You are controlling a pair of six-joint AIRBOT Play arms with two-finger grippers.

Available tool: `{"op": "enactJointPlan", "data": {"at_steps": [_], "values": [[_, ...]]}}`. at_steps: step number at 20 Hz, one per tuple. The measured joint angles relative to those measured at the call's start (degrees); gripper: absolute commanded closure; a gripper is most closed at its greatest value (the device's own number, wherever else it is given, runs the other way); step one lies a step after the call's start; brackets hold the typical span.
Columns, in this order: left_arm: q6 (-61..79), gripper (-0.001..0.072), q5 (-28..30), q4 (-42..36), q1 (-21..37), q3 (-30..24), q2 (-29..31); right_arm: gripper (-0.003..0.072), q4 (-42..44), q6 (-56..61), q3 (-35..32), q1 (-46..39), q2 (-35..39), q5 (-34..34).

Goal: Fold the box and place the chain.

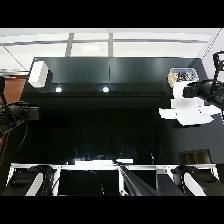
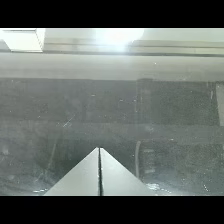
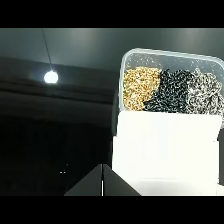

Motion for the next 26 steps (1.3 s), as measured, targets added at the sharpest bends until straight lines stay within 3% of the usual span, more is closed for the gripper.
{"op": "enactJointPlan", "data": {"at_steps": [19, 23, 24, 25, 26], "values": [[0.00, 0.0685, 0.13, -0.04, 0.00, 0.00, 0.00, 0.0669, 2.58, 0.00, 0.00, 0.00, 0.00, -0.13], [0.00, 0.0683, 3.45, -1.36, 0.00, -0.24, -0.11, 0.0668, 6.10, 0.00, 0.00, -0.11, -1.16, -5.05], [0.00, 0.0555, 5.22, -2.29, 0.00, -0.50, -0.28, 0.0573, 6.10, 0.00, 0.00, -0.39, -2.36, -6.99], [0.00, 0.0197, 7.41, -3.19, 0.00, -0.92, -0.74, 0.0130, 6.01, 0.02, 0.00, -0.87, -3.96, -8.63], [0.00, 0.0001, 9.53, -3.89, 0.00, -1.20, -1.46, -0.0016, 5.90, 0.02, 0.00, -1.57, -6.05, -10.03]]}}
